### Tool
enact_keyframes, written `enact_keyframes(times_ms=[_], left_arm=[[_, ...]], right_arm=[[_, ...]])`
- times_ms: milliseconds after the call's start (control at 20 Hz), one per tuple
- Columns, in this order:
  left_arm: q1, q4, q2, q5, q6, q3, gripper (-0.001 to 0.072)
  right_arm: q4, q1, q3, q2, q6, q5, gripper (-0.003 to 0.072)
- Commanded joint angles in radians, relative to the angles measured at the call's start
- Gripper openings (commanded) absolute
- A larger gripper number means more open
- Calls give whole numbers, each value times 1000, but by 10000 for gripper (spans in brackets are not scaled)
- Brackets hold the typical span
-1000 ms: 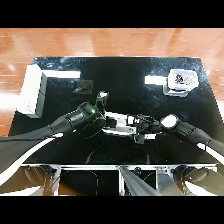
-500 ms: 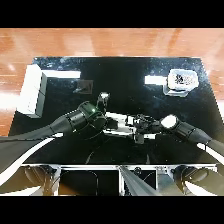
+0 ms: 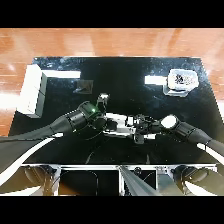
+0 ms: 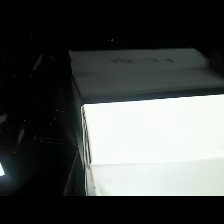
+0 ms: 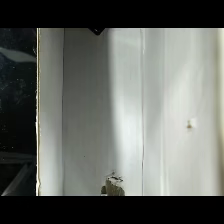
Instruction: Fold the box and place the chain.
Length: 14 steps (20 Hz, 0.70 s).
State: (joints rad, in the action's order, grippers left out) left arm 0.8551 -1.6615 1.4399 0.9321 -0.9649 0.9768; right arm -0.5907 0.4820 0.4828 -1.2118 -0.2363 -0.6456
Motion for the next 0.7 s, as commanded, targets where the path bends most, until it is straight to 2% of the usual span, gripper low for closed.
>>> enact_keyframes(times_ms=[0,50,650], left_arm=[[0,2,0,3,0,0,360],[0,2,0,3,0,0,359],[0,2,0,-2,0,0,356]], right_arm=[[-2,0,1,0,0,-2,469],[-1,0,1,0,0,-1,602],[-1,0,1,0,0,-1,598]])
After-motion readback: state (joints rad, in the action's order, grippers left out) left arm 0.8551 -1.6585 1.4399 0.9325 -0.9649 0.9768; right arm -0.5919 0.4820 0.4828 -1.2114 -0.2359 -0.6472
